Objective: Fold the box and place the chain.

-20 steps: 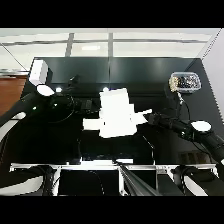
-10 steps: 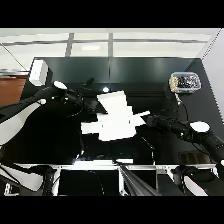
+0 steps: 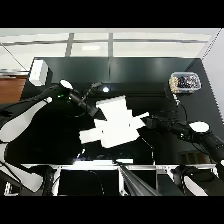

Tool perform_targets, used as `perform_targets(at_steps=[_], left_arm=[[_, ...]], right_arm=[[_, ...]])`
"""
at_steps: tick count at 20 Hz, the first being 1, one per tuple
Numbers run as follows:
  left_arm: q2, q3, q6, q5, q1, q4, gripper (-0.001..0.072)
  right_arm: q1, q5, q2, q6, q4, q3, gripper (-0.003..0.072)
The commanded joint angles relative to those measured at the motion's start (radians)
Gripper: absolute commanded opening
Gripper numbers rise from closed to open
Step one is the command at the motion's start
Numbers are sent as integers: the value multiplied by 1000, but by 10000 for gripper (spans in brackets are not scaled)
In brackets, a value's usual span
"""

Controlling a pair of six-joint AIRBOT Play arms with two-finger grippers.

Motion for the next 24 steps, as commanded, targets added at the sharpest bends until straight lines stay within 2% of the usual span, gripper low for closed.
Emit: perform_targets(at_steps=[1,2,6,8,10,11,12,15,18,24], left_arm=[[-1,26,37,-31,-24,97,27],[4,37,35,-36,-23,101,26],[96,30,22,9,-64,198,22],[181,-26,67,150,-114,197,21],[282,-106,185,353,-150,151,24],[313,-136,260,409,-154,118,26],[322,-153,359,414,-153,83,26],[292,-158,613,410,-163,101,27],[253,-158,633,455,-180,127,26],[204,-158,621,483,-180,145,27]], right_arm=[[-8,6,0,0,-62,9,401],[-23,32,0,0,-112,31,712],[-89,287,5,-21,-478,264,706],[-88,397,6,-59,-594,365,705],[-86,450,5,-124,-600,388,705],[-76,450,5,-165,-605,379,705],[-58,433,5,-211,-610,363,705],[27,313,5,-356,-610,290,705],[114,225,5,-444,-612,218,705],[175,195,4,-499,-669,130,704]])
